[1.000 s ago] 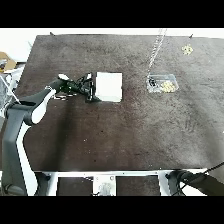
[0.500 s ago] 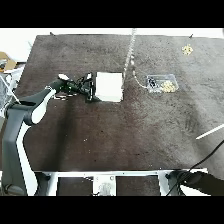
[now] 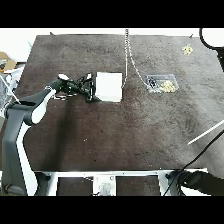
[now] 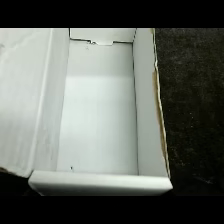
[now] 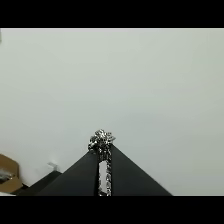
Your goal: Fold the box and place the chain.
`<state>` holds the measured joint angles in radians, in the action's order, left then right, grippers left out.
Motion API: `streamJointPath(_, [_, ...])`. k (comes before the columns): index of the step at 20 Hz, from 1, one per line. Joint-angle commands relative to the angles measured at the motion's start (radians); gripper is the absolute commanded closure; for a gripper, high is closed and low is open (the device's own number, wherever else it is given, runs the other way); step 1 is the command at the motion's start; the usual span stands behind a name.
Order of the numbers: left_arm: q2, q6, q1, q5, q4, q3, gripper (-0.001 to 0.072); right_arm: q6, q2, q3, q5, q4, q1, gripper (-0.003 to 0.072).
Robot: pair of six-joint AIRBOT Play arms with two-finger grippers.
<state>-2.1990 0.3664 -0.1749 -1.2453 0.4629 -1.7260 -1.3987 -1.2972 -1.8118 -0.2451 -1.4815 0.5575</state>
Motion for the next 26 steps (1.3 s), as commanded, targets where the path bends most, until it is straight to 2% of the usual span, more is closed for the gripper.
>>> streamJointPath(1, [0.0, 0.0, -0.001, 0.0, 0.0, 0.0, 0.0318, -0.008, -0.001, 0.0, 0.051, 0.002, 0.006, 0.0687])
streamJointPath(8, [0.0, 0.0, -0.001, 0.0, 0.0, 0.0, 0.0318, -0.008, -0.031, 0.0, 0.049, -0.022, 0.004, 0.0687])
streamJointPath(11, [0.0, 0.0, -0.001, 0.0, 0.0, 0.0, 0.0318, -0.008, -0.064, 0.0, 0.013, -0.021, 0.004, 0.0687])
streamJointPath(14, [0.0, 0.0, -0.001, 0.0, 0.0, 0.0, 0.0318, -0.013, -0.085, 0.001, -0.082, -0.021, 0.004, 0.0687])
streamJointPath(16, [0.0, 0.0, -0.001, 0.0, 0.0, 0.0, 0.0318, -0.019, -0.089, 0.022, -0.237, -0.013, 0.004, 0.0687])
streamJointPath(18, [0.0, 0.0, -0.001, 0.0, 0.0, 0.0, 0.0317, -0.019, -0.09, 0.097, -0.387, -0.014, 0.004, 0.0686])
streamJointPath(19, [0.0, 0.0, -0.001, 0.0, 0.0, 0.0, 0.0318, -0.025, -0.092, 0.154, -0.409, -0.014, 0.003, 0.0687])
streamJointPath(23, [0.0, 0.0, -0.001, 0.0, 0.0, 0.0, 0.0318, -0.121, -0.159, 0.399, -0.304, -0.014, -0.002, 0.0686])
streamJointPath(26, [0.0, 0.0, -0.001, 0.0, 0.0, 0.0, 0.0318, -0.191, -0.243, 0.447, -0.315, -0.014, -0.035, 0.0682])
